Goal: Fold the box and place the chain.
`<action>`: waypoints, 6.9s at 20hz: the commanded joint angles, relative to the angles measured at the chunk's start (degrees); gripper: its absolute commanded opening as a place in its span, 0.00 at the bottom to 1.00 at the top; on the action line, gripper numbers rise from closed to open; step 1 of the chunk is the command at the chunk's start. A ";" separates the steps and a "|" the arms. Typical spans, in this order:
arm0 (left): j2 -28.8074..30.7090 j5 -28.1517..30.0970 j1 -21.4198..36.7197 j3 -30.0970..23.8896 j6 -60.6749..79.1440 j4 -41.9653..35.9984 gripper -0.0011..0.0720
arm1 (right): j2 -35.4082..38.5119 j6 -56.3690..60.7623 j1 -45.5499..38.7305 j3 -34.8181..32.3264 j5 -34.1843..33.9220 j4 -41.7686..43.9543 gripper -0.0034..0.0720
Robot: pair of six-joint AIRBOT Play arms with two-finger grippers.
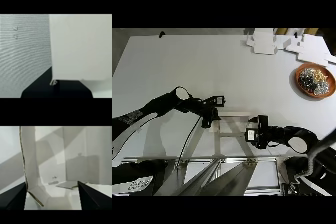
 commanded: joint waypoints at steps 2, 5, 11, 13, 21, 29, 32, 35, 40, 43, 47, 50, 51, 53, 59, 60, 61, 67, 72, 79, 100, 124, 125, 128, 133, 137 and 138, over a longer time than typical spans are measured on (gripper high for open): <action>-0.02 0.00 -0.04 -0.02 0.04 0.00 0.02 | -0.46 -4.09 -4.20 1.77 0.92 4.07 0.95; 0.00 0.00 -0.04 -0.02 0.04 0.00 0.02 | -3.06 -5.99 -7.82 2.14 3.13 9.14 0.96; -0.02 0.02 -0.04 -0.02 0.04 0.00 0.02 | -10.01 -24.00 -16.24 3.78 11.63 22.01 0.96; 0.00 0.00 -0.04 -0.02 0.04 0.00 0.02 | -11.80 -24.57 -18.62 4.68 13.22 22.93 0.96; 0.00 0.00 -0.04 -0.02 0.04 0.00 0.02 | -20.83 -35.39 -23.21 9.38 19.12 29.51 0.97; 0.00 0.00 -0.04 -0.02 0.04 0.00 0.02 | -25.49 -35.98 -23.21 9.38 19.58 30.12 0.96; -0.02 0.00 -0.04 -0.02 0.04 0.00 0.02 | -27.06 -36.00 -21.94 9.35 18.56 29.90 0.95; 0.00 0.00 -0.04 -0.02 0.04 0.00 0.02 | -28.28 -36.11 -19.52 9.35 16.02 30.64 0.94; -0.02 0.02 -0.04 -0.02 0.04 0.00 0.02 | -28.68 -37.46 -19.41 9.35 15.50 30.58 0.88; -0.02 0.00 -0.04 -0.02 0.04 0.00 0.02 | -29.44 -37.48 -19.41 9.35 15.08 30.60 0.76; 0.00 0.00 -0.04 -0.02 0.04 0.00 0.02 | -31.28 -37.51 -19.41 9.35 14.45 30.60 0.62; 0.00 0.00 -0.04 -0.02 0.04 0.00 0.02 | -31.32 -37.48 -19.41 9.35 14.27 30.58 0.48; -0.02 0.00 -0.04 -0.02 0.04 0.00 0.02 | -31.32 -37.46 -19.41 9.35 14.29 30.56 0.48; 0.00 0.00 -0.04 -0.02 0.04 0.00 0.02 | -31.32 -37.24 -19.41 9.35 14.32 30.51 0.48; 0.00 0.00 -0.04 -0.02 0.04 0.00 0.02 | -31.32 -37.24 -19.41 9.35 14.34 30.08 0.49; 0.00 0.00 -0.04 -0.02 0.04 0.00 0.02 | -31.32 -37.24 -19.41 9.35 14.34 30.08 0.49; 0.00 0.00 -0.04 -0.02 0.04 0.00 0.02 | -31.32 -37.24 -19.41 9.35 14.34 30.08 0.49; 0.00 0.00 -0.04 -0.02 0.04 0.00 0.02 | -31.32 -37.24 -19.41 9.35 14.34 30.08 0.49; -0.02 0.00 -0.04 -0.02 0.04 0.00 0.02 | -31.32 -37.24 -19.41 9.35 14.34 30.08 0.49; 0.70 -0.02 0.00 -0.02 -0.70 -0.52 0.36 | -31.32 -37.24 -19.41 9.35 14.34 30.08 0.49; 23.96 -4.11 -10.64 0.00 -28.09 21.84 0.03 | -31.32 -37.24 -19.41 9.35 14.34 30.08 0.49; 14.67 10.86 -9.01 0.00 -31.95 16.83 0.03 | -31.32 -37.24 -19.41 9.35 14.34 30.10 0.49; 16.39 5.66 -8.79 0.00 -32.81 18.51 0.03 | -31.32 -37.24 -19.41 9.35 14.34 30.10 0.49; 17.84 -3.78 -9.03 -0.46 -36.94 21.31 0.03 | -31.32 -37.24 -19.41 9.35 14.34 30.10 0.49; 17.59 1.38 -8.37 -6.75 -36.79 20.65 0.03 | -31.32 -37.24 -19.41 9.35 14.34 30.10 0.49; 17.62 0.44 -4.92 -9.73 -33.20 20.57 0.03 | -31.32 -37.24 -19.41 9.35 14.34 30.10 0.49; 17.62 0.48 -3.91 -9.99 -31.65 20.55 0.03 | -31.32 -37.24 -19.41 9.35 14.34 30.10 0.49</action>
